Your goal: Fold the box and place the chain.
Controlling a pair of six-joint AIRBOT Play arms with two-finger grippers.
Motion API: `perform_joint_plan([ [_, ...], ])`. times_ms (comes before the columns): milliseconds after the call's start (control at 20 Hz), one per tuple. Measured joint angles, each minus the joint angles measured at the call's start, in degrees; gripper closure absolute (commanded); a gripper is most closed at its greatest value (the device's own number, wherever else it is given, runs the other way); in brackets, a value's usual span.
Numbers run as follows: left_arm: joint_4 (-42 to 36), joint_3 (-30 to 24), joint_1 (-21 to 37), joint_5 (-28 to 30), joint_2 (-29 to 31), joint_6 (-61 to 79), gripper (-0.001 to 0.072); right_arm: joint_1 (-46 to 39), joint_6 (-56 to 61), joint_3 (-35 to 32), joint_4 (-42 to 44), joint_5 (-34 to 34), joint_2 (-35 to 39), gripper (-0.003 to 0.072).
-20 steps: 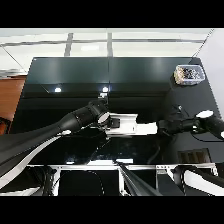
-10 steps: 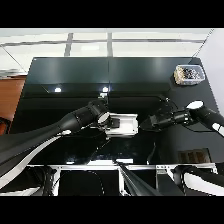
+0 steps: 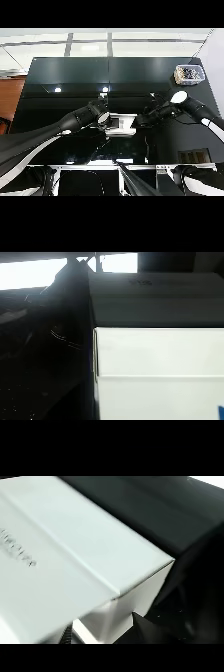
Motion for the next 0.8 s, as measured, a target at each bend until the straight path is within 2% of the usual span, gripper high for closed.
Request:
perform_joint_plan([
  [250, 0.00, 0.00, 0.02, 0.04, 0.00, -0.07, 0.0683, 10.47, 19.74, 4.68, -15.67, -6.75, 0.00, 0.0269],
  [450, 0.02, 0.00, 0.02, 0.07, 0.00, -0.04, 0.0683, 17.53, 36.76, 7.04, -29.44, -8.46, 0.00, 0.0269],
  [600, 0.02, 0.00, 0.02, 0.11, 0.00, 0.04, 0.0683, 21.14, 44.65, 7.63, -34.84, -8.66, 0.00, 0.0269],
  [800, 0.02, 0.00, 0.04, -0.04, 0.00, 0.07, 0.0683, 23.56, 48.94, 7.91, -38.05, -8.17, -0.02, 0.0269],
])
